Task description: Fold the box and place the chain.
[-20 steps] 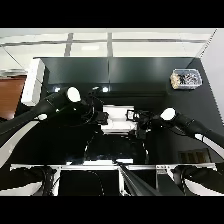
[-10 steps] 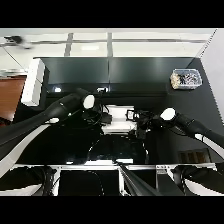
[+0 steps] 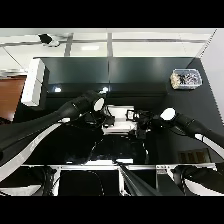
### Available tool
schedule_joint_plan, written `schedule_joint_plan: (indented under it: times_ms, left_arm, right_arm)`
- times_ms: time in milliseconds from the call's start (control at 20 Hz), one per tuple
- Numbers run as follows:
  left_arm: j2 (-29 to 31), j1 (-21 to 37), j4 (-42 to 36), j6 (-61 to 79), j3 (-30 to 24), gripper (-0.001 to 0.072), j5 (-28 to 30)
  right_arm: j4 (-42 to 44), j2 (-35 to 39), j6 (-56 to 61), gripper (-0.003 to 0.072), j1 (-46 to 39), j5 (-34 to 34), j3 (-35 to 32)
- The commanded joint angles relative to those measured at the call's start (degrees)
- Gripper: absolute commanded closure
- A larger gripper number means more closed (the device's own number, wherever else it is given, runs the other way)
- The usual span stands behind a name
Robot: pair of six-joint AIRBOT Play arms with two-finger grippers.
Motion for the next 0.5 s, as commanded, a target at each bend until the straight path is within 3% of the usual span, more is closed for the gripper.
schedule_joint_plan:
  times_ms: [0, 100, 150, 200, 300, 350, 400, 450]
  left_arm:
    - [-0.50, -0.39, 0.11, -1.60, 0.17, 0.0314, -0.63]
    - [-0.52, -0.37, -0.61, -1.73, 0.17, 0.0586, -0.04]
    - [-0.52, -0.39, -0.94, -1.73, 0.20, 0.0664, 0.48]
    - [-0.52, -0.39, -1.14, -1.92, 0.22, 0.0686, 0.70]
    - [-0.52, -0.37, -1.14, -2.05, 0.37, 0.0684, 0.46]
    - [-0.52, -0.37, -1.29, -2.03, 0.48, 0.0632, 0.39]
    - [-0.52, -0.37, -1.29, -2.03, 0.63, 0.0453, 0.39]
    - [-0.52, -0.37, -1.29, -2.03, 0.85, 0.0349, 0.39]
  right_arm:
    - [0.02, -0.04, 0.00, 0.0508, 0.07, 0.02, 0.07]
    - [0.00, -0.04, 0.00, 0.0509, 0.07, 0.02, 0.07]
    - [0.00, -0.04, 0.00, 0.0508, 0.07, 0.02, 0.07]
    - [0.00, -0.04, 0.00, 0.0508, 0.07, 0.02, 0.07]
    - [0.00, -0.04, 0.00, 0.0508, 0.07, 0.02, 0.07]
    - [0.02, -0.04, 0.00, 0.0508, 0.07, 0.02, 0.07]
    - [0.00, -0.04, 0.00, 0.0508, 0.07, 0.02, 0.07]
    - [0.02, -0.04, 0.00, 0.0509, 0.07, 0.04, 0.07]
